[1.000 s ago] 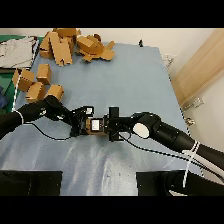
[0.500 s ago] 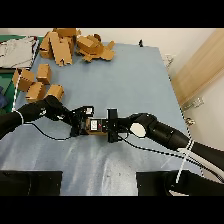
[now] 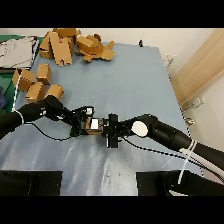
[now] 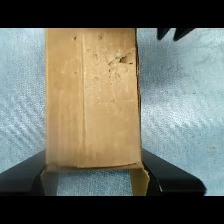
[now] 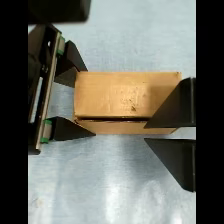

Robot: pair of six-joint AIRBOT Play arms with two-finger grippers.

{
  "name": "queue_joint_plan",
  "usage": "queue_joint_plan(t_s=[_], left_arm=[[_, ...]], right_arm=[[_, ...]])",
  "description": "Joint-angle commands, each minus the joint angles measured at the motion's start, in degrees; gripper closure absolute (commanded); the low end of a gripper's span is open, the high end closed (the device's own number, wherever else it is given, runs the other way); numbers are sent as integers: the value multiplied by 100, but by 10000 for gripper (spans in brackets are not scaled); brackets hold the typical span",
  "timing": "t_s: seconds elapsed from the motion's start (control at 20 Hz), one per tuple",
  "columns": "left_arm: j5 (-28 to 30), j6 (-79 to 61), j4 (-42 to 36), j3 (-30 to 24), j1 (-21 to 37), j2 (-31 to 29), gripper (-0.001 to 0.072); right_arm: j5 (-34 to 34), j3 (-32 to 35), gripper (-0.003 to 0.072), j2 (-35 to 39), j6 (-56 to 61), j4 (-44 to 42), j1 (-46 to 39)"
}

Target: Fold the box.

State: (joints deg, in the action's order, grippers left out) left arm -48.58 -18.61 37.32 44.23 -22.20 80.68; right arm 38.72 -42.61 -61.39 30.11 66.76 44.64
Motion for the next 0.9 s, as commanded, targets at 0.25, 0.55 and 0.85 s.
queue_joint_plan(t_s=[0.25, 0.55, 0.85], left_arm=[[17, 2, -2, 0, -33, 11, 246], [13, 4, -2, 0, -33, 11, 246], [63, 2, -2, 0, -33, 9, 246]], right_arm=[[-466, 236, 690, 1556, 7318, 306, -645], [-3554, 1816, 690, 1342, 8885, -3143, 599], [-4658, 1827, 690, 461, 8900, -3554, 1318]])
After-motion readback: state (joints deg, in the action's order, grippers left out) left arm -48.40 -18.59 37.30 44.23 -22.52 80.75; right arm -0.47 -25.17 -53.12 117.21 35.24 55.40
